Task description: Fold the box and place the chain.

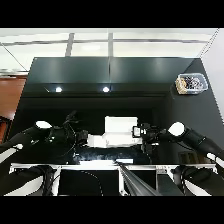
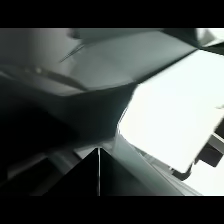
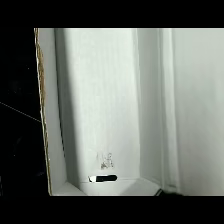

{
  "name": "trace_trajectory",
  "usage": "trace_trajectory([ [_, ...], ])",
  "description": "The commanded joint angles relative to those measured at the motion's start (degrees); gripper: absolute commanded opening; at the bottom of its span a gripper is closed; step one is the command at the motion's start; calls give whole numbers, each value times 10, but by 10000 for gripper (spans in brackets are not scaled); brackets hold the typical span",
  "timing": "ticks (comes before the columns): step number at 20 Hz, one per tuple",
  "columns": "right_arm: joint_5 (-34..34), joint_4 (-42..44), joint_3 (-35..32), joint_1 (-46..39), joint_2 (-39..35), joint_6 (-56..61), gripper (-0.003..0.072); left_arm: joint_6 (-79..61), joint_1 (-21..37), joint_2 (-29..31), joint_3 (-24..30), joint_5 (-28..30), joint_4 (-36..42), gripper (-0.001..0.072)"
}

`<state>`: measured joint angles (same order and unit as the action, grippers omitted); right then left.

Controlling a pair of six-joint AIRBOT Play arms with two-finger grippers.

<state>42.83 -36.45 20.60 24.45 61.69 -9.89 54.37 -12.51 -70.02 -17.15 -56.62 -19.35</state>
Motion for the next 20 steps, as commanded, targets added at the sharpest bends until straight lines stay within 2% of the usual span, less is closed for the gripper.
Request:
trace_trajectory([
  [1, 0, 0, 0, 0, 0, 0, 90, -41, -7, -1, -4, -12, 38, 32],
  [2, 0, 0, 0, 0, 0, 0, 91, -41, -7, -1, -4, -14, 34, 94],
  [4, 0, 0, 0, 0, 0, 0, 91, -40, -7, -1, -4, -19, 33, 303],
  [5, 0, 0, 0, 0, 0, 0, 91, -40, -7, -1, -4, -22, 34, 499],
  [6, 0, 0, 0, 0, 0, 0, 91, -40, -7, 0, -4, -26, 34, 606],
  [7, 0, 0, 0, 0, 0, 0, 91, -40, -7, 1, -4, -32, 34, 671],
  [8, 0, 0, 0, 0, 0, 0, 91, -40, -7, 1, -5, -42, 34, 696],
  [11, 0, 0, 0, 0, 0, 0, 91, -16, -12, 1, -17, -69, 33, 695],
  [14, 0, 0, 0, 0, 0, 0, 91, -3, -49, 2, -52, -70, 30, 693],
  [20, 0, 0, 0, 0, 0, 0, 91, 136, -107, 2, -144, -65, -95, 689],
])
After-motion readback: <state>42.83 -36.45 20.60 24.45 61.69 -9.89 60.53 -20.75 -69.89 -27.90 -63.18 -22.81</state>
